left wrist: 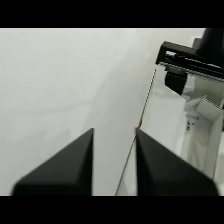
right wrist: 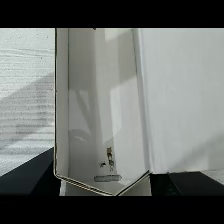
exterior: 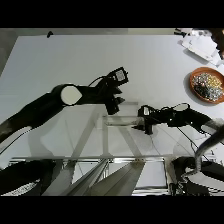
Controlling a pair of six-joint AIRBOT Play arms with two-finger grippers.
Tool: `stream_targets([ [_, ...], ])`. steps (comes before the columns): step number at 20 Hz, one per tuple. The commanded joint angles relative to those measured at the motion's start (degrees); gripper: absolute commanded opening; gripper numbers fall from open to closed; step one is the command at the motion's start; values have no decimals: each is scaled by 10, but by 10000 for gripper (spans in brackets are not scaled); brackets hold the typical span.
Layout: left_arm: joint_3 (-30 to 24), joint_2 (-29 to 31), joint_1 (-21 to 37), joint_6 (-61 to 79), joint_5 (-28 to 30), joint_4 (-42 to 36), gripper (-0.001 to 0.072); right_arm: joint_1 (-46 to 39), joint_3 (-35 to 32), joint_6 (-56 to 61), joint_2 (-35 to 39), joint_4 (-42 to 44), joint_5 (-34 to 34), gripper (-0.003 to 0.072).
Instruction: Fold the box and place the chain.
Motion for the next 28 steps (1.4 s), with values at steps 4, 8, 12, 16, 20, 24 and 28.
stream_targets([
  [4, -12, 81, 0, -87, -208, 143, 176, 0, 0, 1, 0, 1, 0, 418],
  [8, -87, 42, 0, -79, -172, 144, 213, 0, 0, 1, 0, 1, 0, 418],
  [12, -116, -19, 14, -27, -123, 112, 256, 0, 0, 1, 0, 1, 0, 418],
  [16, -123, -72, 56, 47, -88, 47, 368, 0, 0, 1, 0, 1, 0, 418],
  [20, -186, -58, 123, 133, -31, 35, 438, 0, 0, 1, 0, 1, 0, 418],
  [24, -237, -23, 167, 340, -57, -73, 436, 0, 0, 1, 0, 1, 0, 418],
  [28, -237, -22, 158, 482, -78, -160, 436, 0, 0, 1, 0, 1, 0, 418],
])
